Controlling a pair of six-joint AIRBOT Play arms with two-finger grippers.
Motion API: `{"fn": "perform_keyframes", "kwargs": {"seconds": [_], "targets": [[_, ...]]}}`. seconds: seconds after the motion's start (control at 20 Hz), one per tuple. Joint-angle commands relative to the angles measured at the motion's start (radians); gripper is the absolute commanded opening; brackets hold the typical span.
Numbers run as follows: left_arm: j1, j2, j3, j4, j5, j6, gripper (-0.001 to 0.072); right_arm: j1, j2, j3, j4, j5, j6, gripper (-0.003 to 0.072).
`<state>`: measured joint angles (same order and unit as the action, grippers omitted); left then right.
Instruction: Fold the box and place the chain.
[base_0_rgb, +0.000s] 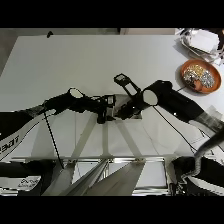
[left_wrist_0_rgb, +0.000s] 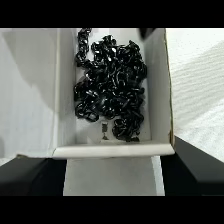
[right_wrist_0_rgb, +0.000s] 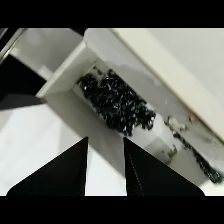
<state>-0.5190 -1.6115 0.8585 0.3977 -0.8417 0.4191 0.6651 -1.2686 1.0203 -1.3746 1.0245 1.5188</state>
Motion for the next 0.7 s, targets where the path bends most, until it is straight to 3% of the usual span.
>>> {"fn": "perform_keyframes", "kwargs": {"seconds": [0.0, 0.15, 0.3, 0.5, 0.6, 0.65], "targets": [[0.000, 0.000, 0.000, 0.000, 0.000, 0.000, 0.0271, -0.077, 0.110, 0.011, -0.077, 0.070, 0.007, 0.0257], [0.000, 0.000, 0.000, 0.000, 0.000, 0.000, 0.0271, -0.277, 0.246, 0.010, -0.250, 0.094, 0.056, 0.0280], [0.000, 0.000, 0.000, 0.000, 0.000, 0.000, 0.0271, -0.542, 0.258, -0.005, -0.251, 0.074, 0.064, 0.0280], [0.000, 0.000, 0.000, 0.000, 0.000, 0.000, 0.0271, -0.793, 0.188, -0.122, -0.195, -0.209, 0.187, 0.0280], [0.000, 0.000, 0.000, 0.000, 0.000, 0.000, 0.0271, -0.845, 0.095, -0.141, -0.178, -0.266, 0.194, 0.0288], [0.000, 0.000, 0.000, 0.000, 0.000, 0.000, 0.0271, -0.855, 0.039, -0.141, -0.177, -0.297, 0.194, 0.0336]]}}
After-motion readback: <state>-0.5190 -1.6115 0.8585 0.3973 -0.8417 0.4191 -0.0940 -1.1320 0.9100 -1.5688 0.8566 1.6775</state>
